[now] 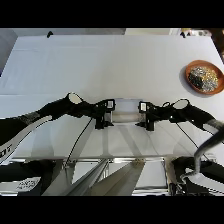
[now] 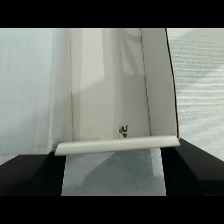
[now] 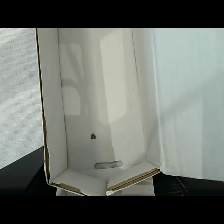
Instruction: Fold the box and place the chain.
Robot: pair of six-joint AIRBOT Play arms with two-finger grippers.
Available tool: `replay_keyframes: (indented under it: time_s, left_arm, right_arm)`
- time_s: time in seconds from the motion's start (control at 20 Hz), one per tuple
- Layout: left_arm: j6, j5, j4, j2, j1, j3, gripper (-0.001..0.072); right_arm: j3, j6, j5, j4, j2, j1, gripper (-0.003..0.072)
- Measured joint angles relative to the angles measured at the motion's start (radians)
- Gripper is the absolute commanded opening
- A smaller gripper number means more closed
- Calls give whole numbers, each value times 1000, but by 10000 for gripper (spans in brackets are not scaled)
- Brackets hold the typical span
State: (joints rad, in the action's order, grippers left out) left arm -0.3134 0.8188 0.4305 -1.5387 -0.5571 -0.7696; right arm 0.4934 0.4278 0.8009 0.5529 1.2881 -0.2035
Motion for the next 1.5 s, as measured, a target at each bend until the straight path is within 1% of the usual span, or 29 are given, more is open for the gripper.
replay_keyframes:
  time_s: [0.35, 0.4, 0.45, 0.5, 0.85, 0.9, 0.95, 1.0, 1.2, 1.25, 1.35, 1.4, 1.5]
  left_arm:
    - [0, 0, 0, 0, -1, 0, 281]
    - [0, 0, 0, 1, -1, 0, 373]
    - [0, 0, 0, 1, -1, 0, 585]
    - [0, -2, 0, 2, -2, 0, 700]
    - [-1, 3, 10, 10, 3, 1, 696]
    - [-1, 2, 11, 11, 5, 1, 664]
    - [0, 1, 12, 12, 6, 1, 583]
    - [0, 2, 13, 13, 6, 1, 565]
    - [2, 2, 14, 14, 7, 1, 573]
    - [2, 2, 13, 14, 7, 1, 541]
    - [2, 3, 13, 14, 7, 1, 380]
    - [2, 4, 13, 14, 7, 1, 342]
    - [3, 5, 13, 14, 7, 1, 333]
  right_arm:
    - [0, 0, 0, 0, 0, 0, 378]
    - [0, 0, 0, 0, 0, 0, 378]
    - [0, 0, 0, 0, 0, 0, 378]
    - [0, 0, -1, -1, 0, 0, 378]
    - [0, 0, -1, -1, 0, -1, 378]
    - [0, 0, -1, -1, 0, -1, 378]
    - [0, 0, -1, -1, 0, -1, 378]
    - [0, -1, -1, -1, 0, -1, 378]
    - [0, -2, -1, -1, 0, -1, 378]
    - [0, -2, -1, -1, 0, -1, 378]
    - [0, -1, -1, -1, 0, -1, 378]
    - [0, -1, -1, -1, 0, -1, 378]
    - [0, -1, -1, 0, 0, -1, 378]
